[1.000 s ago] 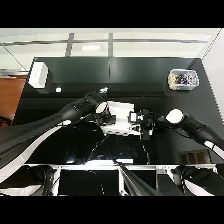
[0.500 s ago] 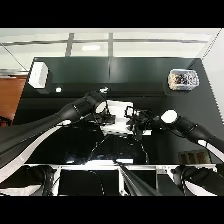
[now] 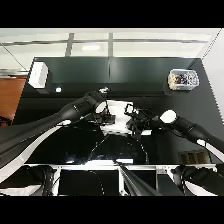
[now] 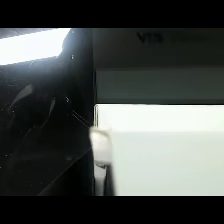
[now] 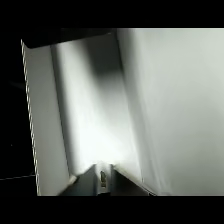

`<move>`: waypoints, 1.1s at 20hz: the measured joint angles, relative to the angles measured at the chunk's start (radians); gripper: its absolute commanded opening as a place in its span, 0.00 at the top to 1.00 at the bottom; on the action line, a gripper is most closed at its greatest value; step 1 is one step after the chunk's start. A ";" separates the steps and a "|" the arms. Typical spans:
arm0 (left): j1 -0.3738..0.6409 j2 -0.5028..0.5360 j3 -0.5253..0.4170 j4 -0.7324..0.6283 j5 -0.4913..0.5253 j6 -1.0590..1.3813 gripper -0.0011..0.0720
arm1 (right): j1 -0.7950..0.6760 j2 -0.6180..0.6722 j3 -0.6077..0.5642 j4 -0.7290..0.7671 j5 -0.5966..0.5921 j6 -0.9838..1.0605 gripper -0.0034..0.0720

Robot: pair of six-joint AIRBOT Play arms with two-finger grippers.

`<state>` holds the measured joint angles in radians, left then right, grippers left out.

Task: Fold the box and place the chain.

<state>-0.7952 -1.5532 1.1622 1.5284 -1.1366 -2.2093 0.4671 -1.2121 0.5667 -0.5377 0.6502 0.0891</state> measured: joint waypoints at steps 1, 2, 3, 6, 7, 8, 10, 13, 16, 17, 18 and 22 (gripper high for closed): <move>0.000 0.000 0.000 0.000 0.000 0.000 0.95 | -0.004 0.005 0.000 0.000 0.006 0.026 0.93; 0.001 0.000 0.000 0.000 0.000 0.000 0.95 | -0.011 0.014 0.000 -0.005 0.016 0.070 0.93; 0.001 0.000 0.000 0.000 0.000 0.000 0.95 | -0.023 0.030 0.000 -0.016 0.027 0.126 0.93; 0.001 0.000 0.000 0.000 0.000 -0.013 0.95 | -0.111 0.126 0.000 -0.106 0.079 0.377 0.93; 0.001 0.000 0.000 0.000 -0.001 -0.017 0.95 | -0.161 0.166 0.000 -0.159 0.100 0.472 0.93; 0.001 0.000 0.000 0.000 -0.004 -0.025 0.95 | -0.224 0.209 -0.002 -0.226 0.119 0.589 0.93; 0.001 0.000 0.000 0.000 -0.006 -0.045 0.95 | -0.368 0.274 -0.016 -0.348 0.135 0.823 0.93; 0.001 0.000 0.000 0.000 -0.011 -0.057 0.95 | -0.572 0.310 -0.076 -0.413 0.190 1.088 0.93; 0.001 0.000 0.000 0.000 -0.015 -0.061 0.95 | -0.668 0.289 -0.156 -0.372 0.271 1.183 0.93; 0.001 0.000 0.000 0.000 -0.015 -0.063 0.95 | -0.674 0.272 -0.177 -0.333 0.298 1.178 0.93; 0.001 0.000 0.000 0.000 -0.016 -0.064 0.95 | -0.670 0.248 -0.194 -0.284 0.319 1.160 0.93; 0.001 0.000 0.000 0.000 -0.020 -0.064 0.95 | -0.569 0.134 -0.212 -0.080 0.308 1.084 0.93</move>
